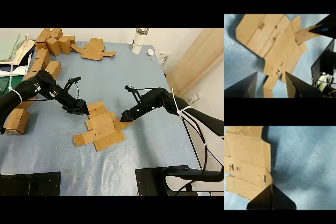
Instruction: Fold the box.
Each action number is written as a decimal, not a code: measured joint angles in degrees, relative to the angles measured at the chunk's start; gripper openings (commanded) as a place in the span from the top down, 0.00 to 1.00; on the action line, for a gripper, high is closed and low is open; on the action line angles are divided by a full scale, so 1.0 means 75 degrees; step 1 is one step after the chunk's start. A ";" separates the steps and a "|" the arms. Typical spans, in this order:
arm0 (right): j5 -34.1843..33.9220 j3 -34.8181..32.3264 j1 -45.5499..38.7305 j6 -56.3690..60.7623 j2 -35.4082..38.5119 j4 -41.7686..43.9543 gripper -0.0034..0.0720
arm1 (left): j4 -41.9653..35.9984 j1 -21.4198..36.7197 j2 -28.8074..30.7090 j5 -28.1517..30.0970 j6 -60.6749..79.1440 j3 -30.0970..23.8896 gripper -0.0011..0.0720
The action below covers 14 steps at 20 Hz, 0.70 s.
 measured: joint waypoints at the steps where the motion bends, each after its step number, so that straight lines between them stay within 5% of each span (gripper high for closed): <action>1: 0.0140 -0.0079 0.0093 -0.0058 0.0090 -0.0003 0.95 | -0.0044 0.0038 -0.0152 -0.0003 0.0026 0.0000 0.27; 11: 0.0577 -0.0315 0.0519 -0.0254 0.0437 0.0020 0.95 | -0.1043 0.0140 -0.1134 0.0446 0.0941 0.0000 0.27; 14: 0.0580 -0.0323 0.0574 -0.0256 0.0446 0.0020 0.95 | -0.1638 0.0140 -0.1265 0.0341 0.1454 0.0000 0.52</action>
